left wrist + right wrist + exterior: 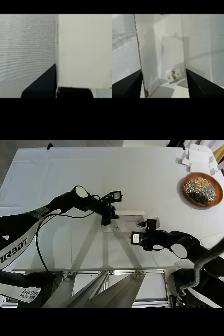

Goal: Fold the box and place the chain.

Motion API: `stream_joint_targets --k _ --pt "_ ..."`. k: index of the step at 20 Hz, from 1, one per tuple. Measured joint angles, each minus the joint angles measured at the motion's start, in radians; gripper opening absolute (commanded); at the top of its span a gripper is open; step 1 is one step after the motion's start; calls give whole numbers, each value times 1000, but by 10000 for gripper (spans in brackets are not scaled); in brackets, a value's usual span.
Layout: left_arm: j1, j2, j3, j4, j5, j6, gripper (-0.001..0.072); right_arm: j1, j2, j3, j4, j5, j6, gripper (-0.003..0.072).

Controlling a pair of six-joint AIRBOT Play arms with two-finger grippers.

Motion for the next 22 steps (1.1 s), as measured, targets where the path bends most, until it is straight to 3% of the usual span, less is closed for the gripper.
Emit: stream_joint_targets --k 10,22 --pt "0 0 0 0 0 0 11 -134 15 17 95 6 -88 578" --pt "0 0 0 0 0 0 11 -321 -61 22 485 129 -549 622"
